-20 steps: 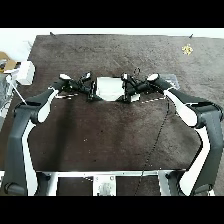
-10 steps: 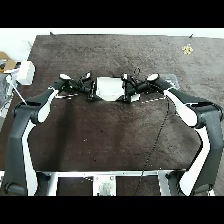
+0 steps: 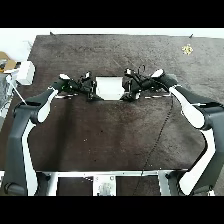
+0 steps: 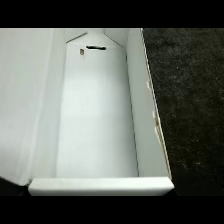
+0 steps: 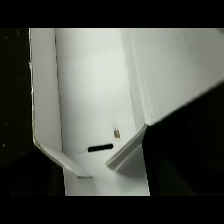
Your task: Fold the box and place the chain.
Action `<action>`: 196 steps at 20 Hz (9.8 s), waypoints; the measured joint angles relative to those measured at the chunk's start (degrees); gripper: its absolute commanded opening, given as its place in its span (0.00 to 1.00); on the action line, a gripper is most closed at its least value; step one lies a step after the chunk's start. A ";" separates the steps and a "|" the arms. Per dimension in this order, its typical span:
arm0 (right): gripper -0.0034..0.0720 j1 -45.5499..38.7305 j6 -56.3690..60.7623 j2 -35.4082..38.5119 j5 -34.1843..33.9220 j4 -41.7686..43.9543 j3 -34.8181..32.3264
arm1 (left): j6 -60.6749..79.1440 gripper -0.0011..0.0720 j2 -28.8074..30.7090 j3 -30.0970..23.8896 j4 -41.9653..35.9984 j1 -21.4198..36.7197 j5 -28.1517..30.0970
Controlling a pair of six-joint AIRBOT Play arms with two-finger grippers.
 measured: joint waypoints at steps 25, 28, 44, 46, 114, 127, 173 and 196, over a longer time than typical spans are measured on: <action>0.05 2.51 13.77 3.72 -16.26 11.21 0.02 | 0.02 0.32 0.02 0.00 0.00 -0.11 -0.24; 0.05 2.51 13.11 1.68 -16.63 10.64 0.02 | 0.04 0.32 0.02 0.00 0.00 -0.11 -0.24; 0.14 1.22 11.45 7.37 -13.86 6.54 0.00 | 0.24 0.32 0.02 0.00 0.00 -0.11 -0.15; 0.24 0.20 12.20 10.95 -11.74 3.58 0.02 | 0.24 0.32 0.02 0.00 0.00 -0.11 -0.15; 0.05 -8.76 72.94 22.99 -2.23 -18.82 -17.29 | 0.20 0.32 0.02 0.00 0.00 -0.09 -0.15; 0.49 -4.22 64.11 13.33 -12.72 5.22 -23.87 | 0.20 0.32 0.02 0.00 0.02 -0.11 -0.13; 0.53 21.16 122.03 1.49 4.59 -54.34 10.43 | 0.22 0.32 0.02 0.00 0.00 -0.11 -0.20; 0.57 22.47 129.66 0.46 1.79 -58.82 10.51 | 0.20 0.32 0.02 0.00 0.00 -0.11 -0.22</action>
